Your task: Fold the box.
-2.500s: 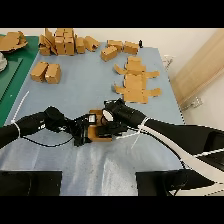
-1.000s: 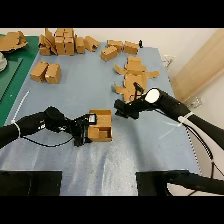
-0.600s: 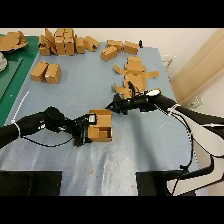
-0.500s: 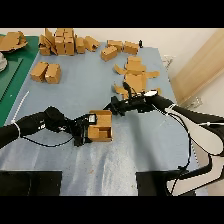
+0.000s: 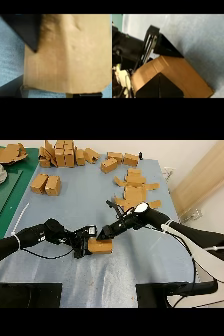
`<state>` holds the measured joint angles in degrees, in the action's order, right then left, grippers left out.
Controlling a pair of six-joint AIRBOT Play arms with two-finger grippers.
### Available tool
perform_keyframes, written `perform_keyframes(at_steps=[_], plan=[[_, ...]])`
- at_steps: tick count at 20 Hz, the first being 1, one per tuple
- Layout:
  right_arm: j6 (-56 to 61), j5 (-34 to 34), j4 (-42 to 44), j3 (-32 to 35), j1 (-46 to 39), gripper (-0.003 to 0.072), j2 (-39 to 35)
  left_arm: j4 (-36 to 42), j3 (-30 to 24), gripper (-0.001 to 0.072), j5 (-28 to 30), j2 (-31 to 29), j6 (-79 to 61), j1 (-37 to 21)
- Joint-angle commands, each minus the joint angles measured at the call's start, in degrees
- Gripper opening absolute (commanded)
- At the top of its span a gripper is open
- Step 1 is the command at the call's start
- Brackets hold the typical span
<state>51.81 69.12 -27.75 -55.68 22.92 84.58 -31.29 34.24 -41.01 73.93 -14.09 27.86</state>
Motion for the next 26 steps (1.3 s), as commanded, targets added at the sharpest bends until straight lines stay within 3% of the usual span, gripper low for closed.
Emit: perform_keyframes(at_steps=[1,5,9,19,22,23,26], plan=[[-5.42,-3.08,-2.62,5.81,2.47,-0.0001,-6.14,0.0,0.0,0.0394,0.02,0.02,-0.02,0.0],[-10.43,-17.75,-3.76,17.7,7.63,0.0,-16.79,0.0,0.0,0.0394,0.02,0.02,-0.02,0.0],[-15.47,-31.08,-6.78,18.32,11.1,0.0001,-19.32,0.0,-0.02,0.0395,0.02,0.02,-0.02,0.0],[-17.79,-31.08,-11.13,15.76,17.9,0.0001,-25.53,0.0,0.0,0.0394,0.02,0.02,-0.02,0.0],[-17.88,-33.66,-18.51,15.76,17.9,0.0007,-25.53,0.0,0.0,0.0394,0.02,0.02,-0.02,0.0],[-17.88,-34.42,-21.0,15.74,17.88,0.0066,-25.66,0.0,0.0,0.0394,0.02,0.02,-0.02,0.0],[-17.84,-35.45,-27.85,15.76,17.75,0.0069,-26.8,0.0,0.0,0.0395,0.02,0.02,-0.02,0.0]])
